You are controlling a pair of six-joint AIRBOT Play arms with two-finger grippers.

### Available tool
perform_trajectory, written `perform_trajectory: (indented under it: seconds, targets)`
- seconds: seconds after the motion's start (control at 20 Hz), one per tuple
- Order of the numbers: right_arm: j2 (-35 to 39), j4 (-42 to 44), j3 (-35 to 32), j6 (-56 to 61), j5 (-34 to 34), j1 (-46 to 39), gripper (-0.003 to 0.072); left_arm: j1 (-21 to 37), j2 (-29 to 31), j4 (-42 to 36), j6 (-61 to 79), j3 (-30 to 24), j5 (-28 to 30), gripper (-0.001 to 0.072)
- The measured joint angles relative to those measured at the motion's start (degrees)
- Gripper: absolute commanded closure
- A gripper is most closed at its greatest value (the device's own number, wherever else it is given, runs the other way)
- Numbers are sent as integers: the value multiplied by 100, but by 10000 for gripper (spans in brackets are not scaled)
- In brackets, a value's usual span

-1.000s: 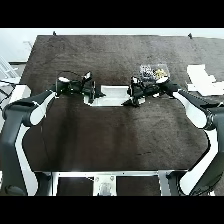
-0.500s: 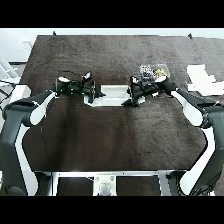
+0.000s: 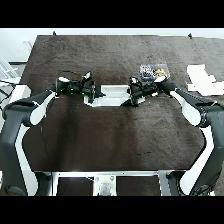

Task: Fold the box and place the chain.

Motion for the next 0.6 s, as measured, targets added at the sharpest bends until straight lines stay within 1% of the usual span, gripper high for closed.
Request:
perform_trajectory:
  seconds: [0.4,0.45,0.5,0.6]
  targets:
    - [-44,-4,33,13,-4,0,118,0,0,0,0,0,0,689]
    - [-48,0,33,13,-7,0,147,2,0,0,0,0,0,688]
    - [-50,9,33,15,-7,0,255,2,0,0,-2,0,-2,688]
    - [-55,33,33,13,-7,-7,252,2,0,0,-2,0,-2,688]
